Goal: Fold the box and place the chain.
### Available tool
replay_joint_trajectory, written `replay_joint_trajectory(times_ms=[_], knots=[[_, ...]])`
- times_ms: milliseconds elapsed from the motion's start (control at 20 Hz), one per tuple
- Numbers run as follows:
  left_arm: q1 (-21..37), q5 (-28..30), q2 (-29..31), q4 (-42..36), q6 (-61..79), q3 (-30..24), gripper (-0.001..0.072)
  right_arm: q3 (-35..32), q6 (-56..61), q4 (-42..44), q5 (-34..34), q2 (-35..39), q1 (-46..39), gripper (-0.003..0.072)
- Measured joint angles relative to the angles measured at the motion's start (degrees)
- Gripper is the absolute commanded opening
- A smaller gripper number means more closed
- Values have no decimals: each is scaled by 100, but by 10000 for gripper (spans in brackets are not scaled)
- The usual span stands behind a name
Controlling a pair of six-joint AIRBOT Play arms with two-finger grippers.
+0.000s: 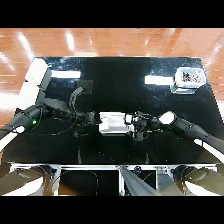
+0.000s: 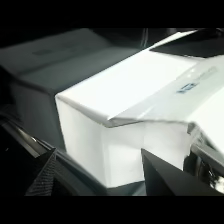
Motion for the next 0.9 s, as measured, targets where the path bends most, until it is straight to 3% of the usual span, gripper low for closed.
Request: replay_joint_trajectory(times_ms=[250,450,700,900], knots=[[-822,-977,501,887,-1362,31,632,0,2,-2,0,0,0,549],[-1517,-1421,662,2131,-2708,94,633,0,2,0,-2,0,0,549],[-2201,-1484,706,3788,-4179,291,632,0,2,0,-2,0,0,549],[-2518,-1443,693,4640,-5088,367,632,0,2,-2,-2,0,0,549]])
